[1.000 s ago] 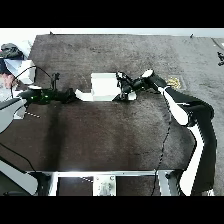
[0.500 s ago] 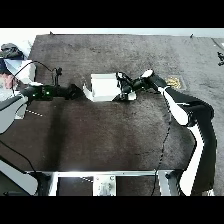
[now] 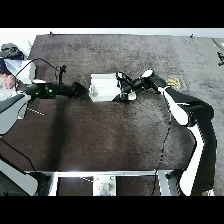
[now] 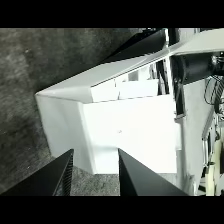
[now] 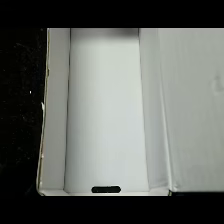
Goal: Fold the box and place the chain.
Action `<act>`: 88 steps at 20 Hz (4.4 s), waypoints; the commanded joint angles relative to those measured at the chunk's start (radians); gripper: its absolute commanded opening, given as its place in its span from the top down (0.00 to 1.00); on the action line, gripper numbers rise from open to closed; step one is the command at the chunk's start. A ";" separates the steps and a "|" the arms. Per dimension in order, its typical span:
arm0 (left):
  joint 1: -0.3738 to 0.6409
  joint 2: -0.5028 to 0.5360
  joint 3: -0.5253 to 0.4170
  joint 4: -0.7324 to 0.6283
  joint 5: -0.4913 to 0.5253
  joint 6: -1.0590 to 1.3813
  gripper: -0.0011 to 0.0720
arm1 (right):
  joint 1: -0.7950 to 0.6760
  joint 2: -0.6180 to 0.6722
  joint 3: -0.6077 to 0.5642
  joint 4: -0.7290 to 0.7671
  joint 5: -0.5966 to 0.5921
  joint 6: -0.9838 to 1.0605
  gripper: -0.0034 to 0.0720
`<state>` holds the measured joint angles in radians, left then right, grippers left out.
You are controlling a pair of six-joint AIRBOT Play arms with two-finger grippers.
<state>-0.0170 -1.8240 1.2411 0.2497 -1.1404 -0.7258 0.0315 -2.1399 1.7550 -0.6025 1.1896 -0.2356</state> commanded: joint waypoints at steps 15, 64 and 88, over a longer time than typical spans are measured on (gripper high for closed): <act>-0.112 0.005 0.162 0.306 0.076 -0.351 0.56 | 0.001 0.000 0.000 0.000 -0.001 0.001 0.25; -0.465 -0.225 0.722 1.400 -0.206 -1.395 0.72 | 0.001 0.000 0.000 0.000 0.000 0.001 0.25; -0.464 -0.253 0.723 1.351 -0.149 -1.316 0.61 | 0.001 0.000 0.000 0.000 0.000 0.001 0.25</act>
<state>-0.4797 -2.0804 1.9617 1.6390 -1.3090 -2.0750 0.0315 -2.1403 1.7546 -0.6044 1.1931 -0.2352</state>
